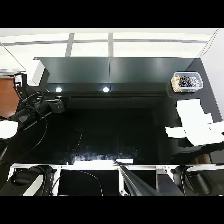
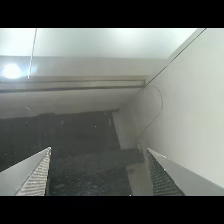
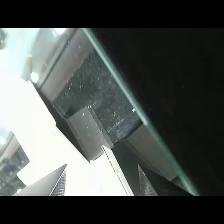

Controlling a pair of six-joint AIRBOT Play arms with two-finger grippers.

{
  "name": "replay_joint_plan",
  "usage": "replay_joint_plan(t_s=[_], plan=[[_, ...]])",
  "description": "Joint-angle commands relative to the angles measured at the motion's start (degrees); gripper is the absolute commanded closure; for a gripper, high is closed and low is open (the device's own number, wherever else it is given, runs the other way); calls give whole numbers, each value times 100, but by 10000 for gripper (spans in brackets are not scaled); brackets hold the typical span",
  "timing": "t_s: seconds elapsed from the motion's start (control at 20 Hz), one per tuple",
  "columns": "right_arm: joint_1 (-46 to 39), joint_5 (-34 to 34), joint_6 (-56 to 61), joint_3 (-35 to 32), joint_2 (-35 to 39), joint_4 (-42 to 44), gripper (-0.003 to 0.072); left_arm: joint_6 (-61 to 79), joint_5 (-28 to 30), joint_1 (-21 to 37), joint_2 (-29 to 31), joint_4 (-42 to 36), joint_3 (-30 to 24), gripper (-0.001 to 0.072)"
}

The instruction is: Fold the box and place the chain.

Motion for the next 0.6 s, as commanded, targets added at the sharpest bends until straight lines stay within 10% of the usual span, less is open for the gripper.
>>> replay_joint_plan(t_s=[0.0,0.35,0.45,0.55], plan=[[127,57,35,-205,63,-146,194,0,4,-2,-2,4,4,-2],[385,96,-105,-431,63,-382,208,0,7,-2,-2,9,-2,-1],[396,162,-216,-461,63,-369,654,0,7,-2,-2,7,-2,-1],[393,269,-302,-463,63,-321,677,-2,4,-2,-2,7,-2,-1]])
